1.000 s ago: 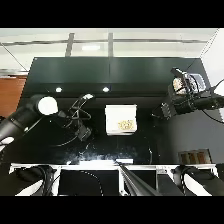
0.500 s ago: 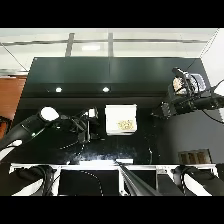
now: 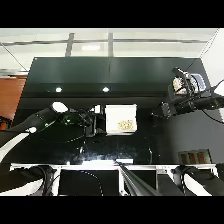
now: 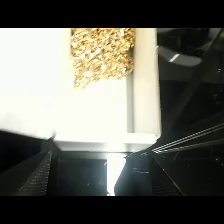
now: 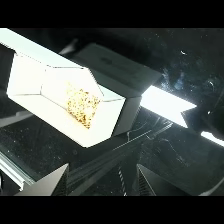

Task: Fold the box and place the chain.

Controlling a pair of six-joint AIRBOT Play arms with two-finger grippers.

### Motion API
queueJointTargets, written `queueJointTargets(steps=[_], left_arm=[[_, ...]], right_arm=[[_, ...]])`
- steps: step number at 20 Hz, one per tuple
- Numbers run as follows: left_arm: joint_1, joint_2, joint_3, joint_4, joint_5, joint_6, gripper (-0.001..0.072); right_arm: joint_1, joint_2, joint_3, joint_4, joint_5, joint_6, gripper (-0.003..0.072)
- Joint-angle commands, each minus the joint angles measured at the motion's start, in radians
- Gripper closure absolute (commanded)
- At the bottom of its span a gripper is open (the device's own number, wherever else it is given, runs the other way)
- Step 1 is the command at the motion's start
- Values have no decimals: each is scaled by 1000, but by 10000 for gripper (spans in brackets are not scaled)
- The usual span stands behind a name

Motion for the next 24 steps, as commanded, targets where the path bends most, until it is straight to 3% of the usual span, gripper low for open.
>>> queueJointTargets(steps=[1, 9, 11, 13, 14, 15, 16, 21, 24], left_arm=[[-17, -11, 6, -13, 7, 13, -5], [-60, -18, 15, -32, 53, 9, -1], [-60, -18, 15, -32, 53, 10, 53], [-60, -18, 15, -32, 53, 10, 201], [-60, -18, 15, -32, 53, 10, 242], [-60, -18, 15, -32, 53, 10, 241], [-60, -18, 15, -32, 53, 10, 241], [-60, -18, 15, -32, 53, 10, 241], [-60, -18, 15, -32, 53, 10, 241]], right_arm=[[1, 1, 1, 0, 0, 1, 194], [1, 1, 1, 0, 0, 1, 194], [1, 1, 0, 0, -5, 0, 194], [2, 0, 0, 1, -48, 2, 194], [2, 0, 0, 8, -86, 2, 194], [14, 0, 0, 13, -149, 13, 158], [40, -3, 0, 22, -215, 24, -34], [208, -164, 69, 45, -408, 23, -34], [246, -291, 126, 47, -389, -39, -34]])
